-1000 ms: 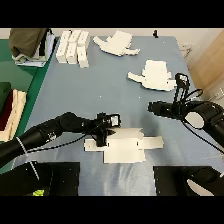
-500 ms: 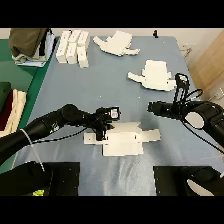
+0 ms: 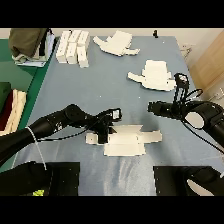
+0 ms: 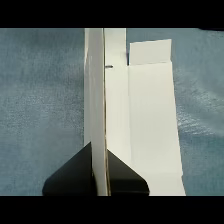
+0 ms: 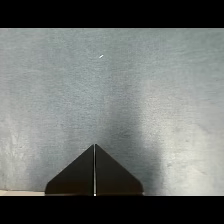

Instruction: Fold the box.

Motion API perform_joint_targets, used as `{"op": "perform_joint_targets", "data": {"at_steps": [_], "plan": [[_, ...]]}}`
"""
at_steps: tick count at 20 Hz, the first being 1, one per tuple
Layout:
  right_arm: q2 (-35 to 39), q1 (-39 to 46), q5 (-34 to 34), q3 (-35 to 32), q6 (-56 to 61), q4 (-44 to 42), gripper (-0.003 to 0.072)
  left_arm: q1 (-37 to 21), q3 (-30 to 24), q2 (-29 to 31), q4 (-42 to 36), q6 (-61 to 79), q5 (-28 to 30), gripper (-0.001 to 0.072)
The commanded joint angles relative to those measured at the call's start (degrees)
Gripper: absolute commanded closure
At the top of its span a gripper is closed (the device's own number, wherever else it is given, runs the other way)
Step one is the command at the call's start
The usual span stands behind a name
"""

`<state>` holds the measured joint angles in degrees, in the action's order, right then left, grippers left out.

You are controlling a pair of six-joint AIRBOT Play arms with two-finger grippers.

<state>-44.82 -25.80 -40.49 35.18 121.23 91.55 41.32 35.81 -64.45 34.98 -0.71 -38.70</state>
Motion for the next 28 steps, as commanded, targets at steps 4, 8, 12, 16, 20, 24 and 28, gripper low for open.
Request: {"op": "perform_joint_targets", "data": {"at_steps": [4, 8, 12, 16, 20, 24, 28], "plan": [[0.0, 0.0, -4.1, 0.0, -0.3, -0.7, 0.0683, 0.0, 0.1, -0.1, 0.1, -0.9, -0.8, 0.0692], [0.7, -0.3, -24.0, 0.0, -5.3, -10.6, 0.0683, 0.0, 0.1, -0.1, 0.1, -0.7, -0.7, 0.0693], [2.9, -8.6, -32.5, -0.1, -11.6, -22.3, 0.0683, 0.1, 0.1, -0.1, 0.1, -0.7, -0.8, 0.0692], [3.2, -30.6, -29.4, -0.2, -26.2, -11.5, 0.0685, 0.0, 0.1, -0.1, 0.1, -0.7, -0.7, 0.0692], [4.7, -50.8, -20.3, -5.4, -30.4, 9.0, 0.0256, 0.1, 0.1, -0.1, 0.1, -0.7, -0.7, 0.0692], [1.2, -52.8, -12.8, -11.2, -33.8, 14.0, 0.0091, 0.1, 0.1, -0.1, 0.1, -0.7, -0.9, 0.0692], [-3.3, -52.3, -11.1, -11.2, -32.7, 20.6, 0.0091, 0.1, 0.1, -0.1, 0.1, -0.8, -0.7, 0.0692]]}}
